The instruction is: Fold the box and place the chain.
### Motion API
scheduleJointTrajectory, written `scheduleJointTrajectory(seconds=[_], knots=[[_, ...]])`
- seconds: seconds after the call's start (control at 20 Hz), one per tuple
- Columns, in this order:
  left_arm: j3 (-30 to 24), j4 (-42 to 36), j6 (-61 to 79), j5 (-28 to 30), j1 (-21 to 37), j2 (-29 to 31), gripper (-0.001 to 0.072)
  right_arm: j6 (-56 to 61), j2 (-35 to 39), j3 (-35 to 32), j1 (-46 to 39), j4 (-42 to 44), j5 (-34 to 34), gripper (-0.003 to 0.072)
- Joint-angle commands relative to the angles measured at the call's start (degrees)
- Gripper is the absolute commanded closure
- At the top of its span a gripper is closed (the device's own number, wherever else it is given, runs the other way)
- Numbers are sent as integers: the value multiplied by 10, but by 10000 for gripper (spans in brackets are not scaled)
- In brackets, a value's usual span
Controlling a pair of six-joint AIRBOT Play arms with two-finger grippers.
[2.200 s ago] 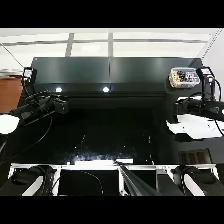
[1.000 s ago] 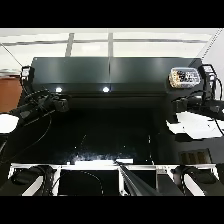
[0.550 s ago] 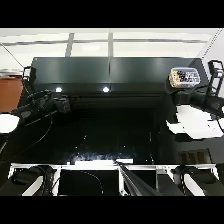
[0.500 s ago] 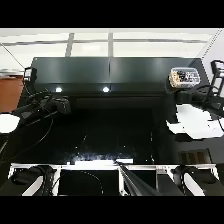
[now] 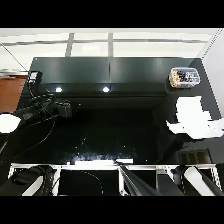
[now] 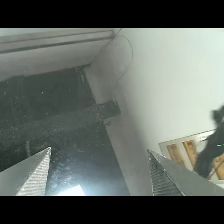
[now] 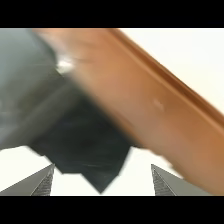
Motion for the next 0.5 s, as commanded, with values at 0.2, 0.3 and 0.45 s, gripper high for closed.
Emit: scheduleJointTrajectory(seconds=[0.2, 0.3, 0.45], knots=[[0, 0, 0, 14, 0, -1, 6, -151, -257, 198, -186, 26, 256, -9], [0, 0, 0, 13, 0, -1, 6, -297, -311, 247, -211, 245, 324, -9], [0, 0, 0, 12, 0, -1, 6, -318, -393, 306, -206, 327, 424, -9]])
